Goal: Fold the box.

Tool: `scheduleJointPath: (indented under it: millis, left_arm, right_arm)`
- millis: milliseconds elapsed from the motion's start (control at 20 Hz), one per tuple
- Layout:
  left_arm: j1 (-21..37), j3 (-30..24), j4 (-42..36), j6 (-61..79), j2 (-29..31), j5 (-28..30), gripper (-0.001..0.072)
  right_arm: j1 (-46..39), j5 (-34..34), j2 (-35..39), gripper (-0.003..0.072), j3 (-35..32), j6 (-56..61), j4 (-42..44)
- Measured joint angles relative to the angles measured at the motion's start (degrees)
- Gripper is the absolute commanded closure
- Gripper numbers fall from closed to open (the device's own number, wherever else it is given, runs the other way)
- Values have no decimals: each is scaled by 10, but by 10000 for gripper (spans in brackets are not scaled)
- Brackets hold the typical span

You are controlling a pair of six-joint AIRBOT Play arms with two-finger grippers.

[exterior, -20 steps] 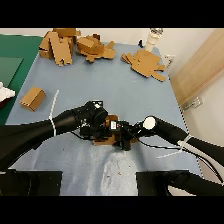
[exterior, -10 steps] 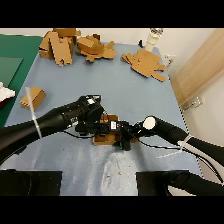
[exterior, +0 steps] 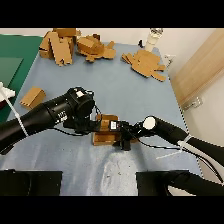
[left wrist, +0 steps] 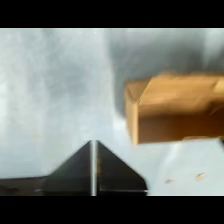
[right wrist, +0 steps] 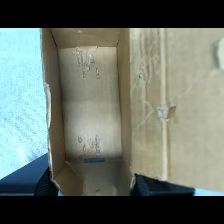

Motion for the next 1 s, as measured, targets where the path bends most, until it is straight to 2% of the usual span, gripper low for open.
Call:
scheduleJointPath:
  millis: [150, 300, 500, 700, 850, 1000]
  left_arm:
    - [28, -6, 7, 107, 2, -26, 695]
    - [102, -23, -37, 284, 5, 0, 694]
    - [255, -44, -244, 616, -12, 97, 694]
    - [388, -50, -450, 903, -59, 179, 695]
    - [435, -70, -520, 1066, -79, 172, 697]
    - [431, -148, -558, 1223, -47, 165, 695]
  right_arm:
    - [0, 0, 0, 239, 0, 0, 0]
    - [0, 0, 0, 239, 0, 0, 0]
    - [0, 0, 0, 239, 0, 0, 0]
    - [0, -1, 0, 239, 0, 0, 0]
    - [0, -1, 0, 239, 0, 0, 0]
    - [0, -2, 0, 239, 0, 0, 0]
